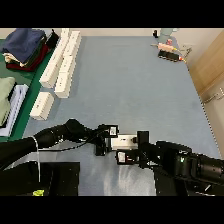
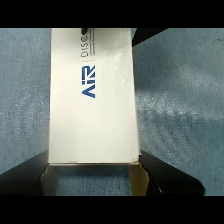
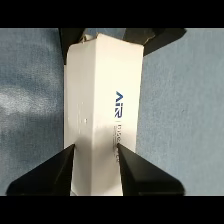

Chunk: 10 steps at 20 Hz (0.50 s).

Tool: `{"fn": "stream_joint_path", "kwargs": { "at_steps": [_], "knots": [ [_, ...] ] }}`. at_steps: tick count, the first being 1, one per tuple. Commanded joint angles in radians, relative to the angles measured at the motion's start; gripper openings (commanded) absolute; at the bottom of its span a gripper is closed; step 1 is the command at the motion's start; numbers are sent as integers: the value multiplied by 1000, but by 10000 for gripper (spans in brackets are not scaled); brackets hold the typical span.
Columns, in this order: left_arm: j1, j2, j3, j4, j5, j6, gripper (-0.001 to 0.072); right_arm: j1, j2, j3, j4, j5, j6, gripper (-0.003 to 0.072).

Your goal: Fold the box.

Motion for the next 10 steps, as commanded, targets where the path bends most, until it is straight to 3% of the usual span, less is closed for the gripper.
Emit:
{"fn": "stream_joint_path", "kwargs": {
  "at_steps": [1,2,3,10],
  "knots": [
    [0,0,0,0,0,0,519,3,13,-1,11,0,2,259],
    [0,0,0,0,0,0,519,3,28,-1,24,-8,2,415],
    [0,0,0,0,0,0,519,3,43,-1,29,-10,2,472],
    [0,0,0,0,0,0,520,2,83,-1,0,-13,2,473]
  ]
}}
